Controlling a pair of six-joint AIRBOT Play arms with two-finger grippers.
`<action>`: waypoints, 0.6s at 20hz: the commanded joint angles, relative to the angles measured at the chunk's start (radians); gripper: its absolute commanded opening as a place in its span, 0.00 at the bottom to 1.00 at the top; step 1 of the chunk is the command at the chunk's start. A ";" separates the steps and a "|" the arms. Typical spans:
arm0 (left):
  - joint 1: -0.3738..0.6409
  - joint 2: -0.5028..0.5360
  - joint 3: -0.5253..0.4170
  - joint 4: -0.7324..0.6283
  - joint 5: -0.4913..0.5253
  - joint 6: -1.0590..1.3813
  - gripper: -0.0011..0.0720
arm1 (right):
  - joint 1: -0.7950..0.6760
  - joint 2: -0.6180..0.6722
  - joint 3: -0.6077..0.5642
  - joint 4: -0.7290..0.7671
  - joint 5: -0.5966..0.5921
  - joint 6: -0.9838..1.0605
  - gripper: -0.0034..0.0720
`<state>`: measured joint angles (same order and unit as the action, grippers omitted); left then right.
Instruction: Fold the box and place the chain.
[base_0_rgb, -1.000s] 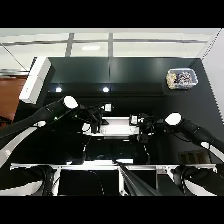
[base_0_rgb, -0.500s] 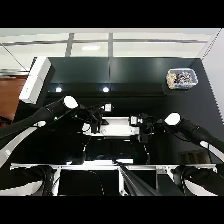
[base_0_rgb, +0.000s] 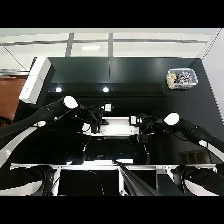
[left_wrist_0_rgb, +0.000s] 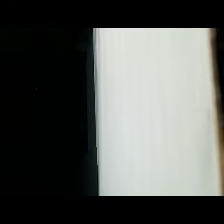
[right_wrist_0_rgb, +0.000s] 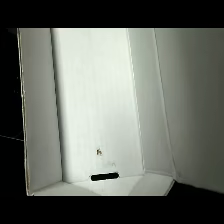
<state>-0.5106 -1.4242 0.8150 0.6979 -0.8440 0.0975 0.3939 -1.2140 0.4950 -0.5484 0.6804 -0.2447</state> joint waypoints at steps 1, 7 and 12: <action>0.000 0.001 0.000 0.000 0.003 0.000 0.05 | 0.001 -0.003 -0.001 -0.002 -0.001 -0.003 0.85; 0.004 0.005 0.010 0.006 -0.046 0.000 0.05 | 0.001 -0.003 -0.001 -0.002 -0.001 -0.002 0.60; 0.064 0.119 0.037 0.160 -0.081 -0.175 0.93 | 0.001 -0.003 -0.001 -0.003 -0.004 -0.002 0.60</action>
<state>-0.4786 -1.3659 0.8383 0.7689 -0.9054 0.0490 0.3939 -1.2167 0.4942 -0.5491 0.6773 -0.2474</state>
